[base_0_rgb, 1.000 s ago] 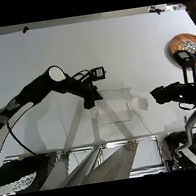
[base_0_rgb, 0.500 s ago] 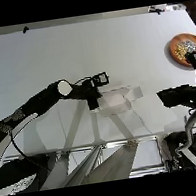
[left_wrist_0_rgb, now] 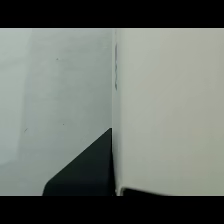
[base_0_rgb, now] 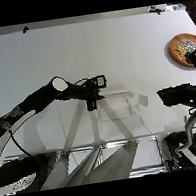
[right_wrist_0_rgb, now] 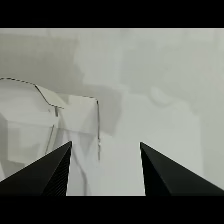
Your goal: Fold the box and place the chain.
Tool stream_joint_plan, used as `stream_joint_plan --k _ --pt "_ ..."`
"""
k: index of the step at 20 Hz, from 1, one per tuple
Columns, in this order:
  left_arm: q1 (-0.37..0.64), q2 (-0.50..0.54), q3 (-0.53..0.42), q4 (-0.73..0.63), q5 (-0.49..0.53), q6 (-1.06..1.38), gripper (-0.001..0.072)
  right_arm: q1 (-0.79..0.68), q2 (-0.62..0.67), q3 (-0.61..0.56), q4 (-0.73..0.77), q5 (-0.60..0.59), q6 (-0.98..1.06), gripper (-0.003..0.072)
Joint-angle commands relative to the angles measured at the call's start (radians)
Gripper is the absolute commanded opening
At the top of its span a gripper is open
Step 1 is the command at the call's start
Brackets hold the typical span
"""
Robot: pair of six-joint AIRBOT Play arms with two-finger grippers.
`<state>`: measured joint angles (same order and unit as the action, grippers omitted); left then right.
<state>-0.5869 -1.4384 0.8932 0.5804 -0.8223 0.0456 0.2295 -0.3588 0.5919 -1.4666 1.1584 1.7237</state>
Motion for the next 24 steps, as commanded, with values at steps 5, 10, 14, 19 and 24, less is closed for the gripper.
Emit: stream_joint_plan --k 5,10,14,19,24 --pt "0.055 -0.019 0.008 0.047 -0.098 0.040 0.0002 0.000 0.001 0.001 0.001 -0.026 0.000 0.0479" --pt "0.055 -0.063 0.034 0.026 -0.101 0.037 0.0003 0.000 0.001 0.001 0.004 -0.026 0.000 0.0479" --pt "0.055 -0.067 0.035 0.026 -0.004 0.028 0.0005 0.000 0.001 0.001 0.003 -0.026 0.000 0.0479" --pt "0.048 -0.078 0.035 0.029 0.000 0.029 0.0007 0.000 0.001 0.001 0.003 -0.028 0.000 0.0479" --pt "0.012 -0.112 0.035 0.031 0.028 0.038 0.0008 0.000 0.001 0.001 0.003 -0.029 0.000 0.0479"
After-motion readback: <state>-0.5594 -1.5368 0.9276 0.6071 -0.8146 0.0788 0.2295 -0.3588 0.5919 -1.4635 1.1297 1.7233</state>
